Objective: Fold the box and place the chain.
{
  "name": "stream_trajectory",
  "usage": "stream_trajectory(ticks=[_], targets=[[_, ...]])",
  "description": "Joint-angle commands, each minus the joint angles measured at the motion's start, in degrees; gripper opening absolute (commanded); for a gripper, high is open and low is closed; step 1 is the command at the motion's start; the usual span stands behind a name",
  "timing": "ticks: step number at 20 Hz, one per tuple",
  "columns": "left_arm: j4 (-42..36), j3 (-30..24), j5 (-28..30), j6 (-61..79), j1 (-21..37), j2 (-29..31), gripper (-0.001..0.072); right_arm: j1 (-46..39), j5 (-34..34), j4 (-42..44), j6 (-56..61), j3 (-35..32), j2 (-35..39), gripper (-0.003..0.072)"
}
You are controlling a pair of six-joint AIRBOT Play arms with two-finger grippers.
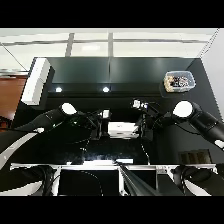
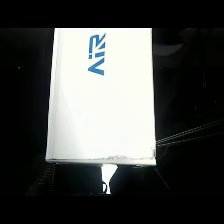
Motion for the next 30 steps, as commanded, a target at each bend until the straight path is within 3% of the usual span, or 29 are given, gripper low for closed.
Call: stream_trajectory(ticks=[1, 30], targets=[[0.02, 0.04, -0.02, 0.02, -0.04, -0.02, 0.0377, 0.00, -0.20, -2.54, 0.02, -0.11, 0.00, 0.0333], [0.02, 0.04, -0.02, 0.02, -0.04, -0.02, 0.0378, 2.71, -0.68, -3.37, 4.35, 1.20, 1.29, 0.0333]])
